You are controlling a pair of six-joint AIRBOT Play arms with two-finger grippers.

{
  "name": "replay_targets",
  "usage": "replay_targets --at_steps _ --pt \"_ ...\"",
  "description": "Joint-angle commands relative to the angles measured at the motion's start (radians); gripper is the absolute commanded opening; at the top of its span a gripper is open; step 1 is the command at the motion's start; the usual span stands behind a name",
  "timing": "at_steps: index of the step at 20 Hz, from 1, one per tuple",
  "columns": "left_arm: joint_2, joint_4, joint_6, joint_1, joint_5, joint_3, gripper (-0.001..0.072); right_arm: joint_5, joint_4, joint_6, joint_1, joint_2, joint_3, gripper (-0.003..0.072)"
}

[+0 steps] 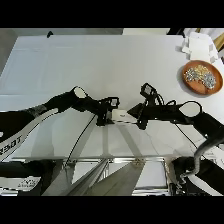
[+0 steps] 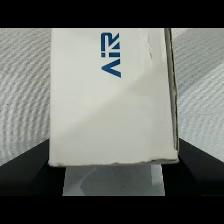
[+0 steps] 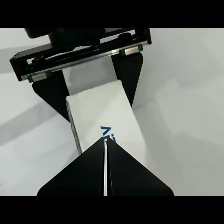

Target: Fold the box and place the chain.

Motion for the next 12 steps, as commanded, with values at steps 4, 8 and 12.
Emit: replay_targets --at_steps 4,8,12 --pt "0.001 0.000 0.001 0.001 0.001 0.000 0.0391 0.200 -0.555 0.784 -0.128 0.046 0.127 0.0010" --pt "0.001 0.000 0.001 0.001 0.001 0.000 0.0391 0.488 -0.834 0.932 -0.299 0.046 0.258 0.0010" --pt "0.001 0.000 0.001 0.001 0.001 0.000 0.0391 0.576 -1.006 1.012 -0.435 0.045 0.263 0.0010"
